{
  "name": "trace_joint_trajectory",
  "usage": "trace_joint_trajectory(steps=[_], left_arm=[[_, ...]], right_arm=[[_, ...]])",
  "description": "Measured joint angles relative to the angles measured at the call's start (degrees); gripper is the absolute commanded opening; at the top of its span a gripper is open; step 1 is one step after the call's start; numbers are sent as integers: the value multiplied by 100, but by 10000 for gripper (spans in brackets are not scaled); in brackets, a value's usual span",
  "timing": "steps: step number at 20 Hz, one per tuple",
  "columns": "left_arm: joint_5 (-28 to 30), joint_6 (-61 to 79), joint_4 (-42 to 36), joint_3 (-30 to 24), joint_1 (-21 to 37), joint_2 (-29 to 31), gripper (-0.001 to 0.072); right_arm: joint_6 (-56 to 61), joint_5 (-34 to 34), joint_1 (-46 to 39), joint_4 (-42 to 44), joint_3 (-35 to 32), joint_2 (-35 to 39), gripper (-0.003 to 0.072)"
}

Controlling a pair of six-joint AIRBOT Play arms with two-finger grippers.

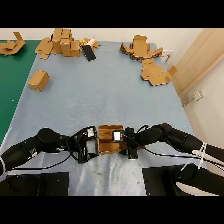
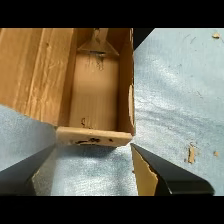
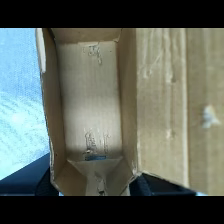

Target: Fold the box.

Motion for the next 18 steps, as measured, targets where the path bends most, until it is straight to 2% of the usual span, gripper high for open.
trace_joint_trajectory(steps=[5, 12, 18], left_arm=[[81, 94, 0, 57, -20, -127, 688], [483, 125, 22, 155, -481, -361, 687], [599, 122, 39, 278, -614, -538, 687]], right_arm=[[0, 0, 0, 0, 0, 0, 469], [2, 0, 0, -2, 0, 0, 469], [0, 0, 0, -2, 0, 0, 469]])
